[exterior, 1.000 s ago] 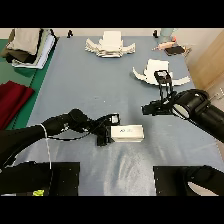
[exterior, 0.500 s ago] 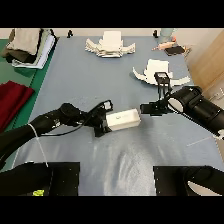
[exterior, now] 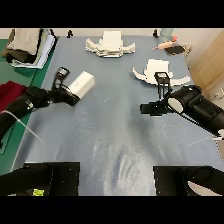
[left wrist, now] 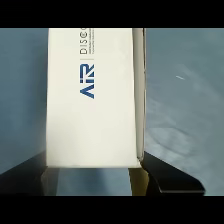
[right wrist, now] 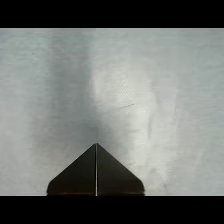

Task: Fold the box.

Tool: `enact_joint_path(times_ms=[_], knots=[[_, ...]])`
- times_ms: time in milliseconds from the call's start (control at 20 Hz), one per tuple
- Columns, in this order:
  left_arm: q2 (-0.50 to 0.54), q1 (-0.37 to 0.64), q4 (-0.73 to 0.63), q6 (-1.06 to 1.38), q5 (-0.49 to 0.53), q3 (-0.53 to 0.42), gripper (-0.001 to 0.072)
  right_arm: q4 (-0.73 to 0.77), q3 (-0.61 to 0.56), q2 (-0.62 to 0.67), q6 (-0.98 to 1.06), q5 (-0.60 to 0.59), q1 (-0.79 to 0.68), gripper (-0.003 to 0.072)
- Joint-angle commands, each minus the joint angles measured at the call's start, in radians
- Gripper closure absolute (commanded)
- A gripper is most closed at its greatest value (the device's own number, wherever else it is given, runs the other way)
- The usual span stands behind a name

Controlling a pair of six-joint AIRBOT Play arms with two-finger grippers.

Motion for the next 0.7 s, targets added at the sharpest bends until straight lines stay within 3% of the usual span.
enact_joint_path(times_ms=[0,300,500,650], knots=[[-0.184,0.155,0.076,-0.145,-0.006,0.229,0.0262,-0.003,0.000,0.000,0.000,-0.001,-0.001,0.0685],[-0.550,0.198,0.276,-0.415,-0.022,0.711,0.0262,-0.003,0.000,0.000,0.000,0.000,-0.001,0.0685],[-0.713,0.200,0.282,-0.443,-0.067,0.903,0.0262,-0.003,0.000,0.000,0.000,0.000,-0.001,0.0685],[-0.776,0.199,0.291,-0.445,-0.069,0.944,0.0262,-0.003,0.000,0.000,0.000,0.000,-0.001,0.0685]])
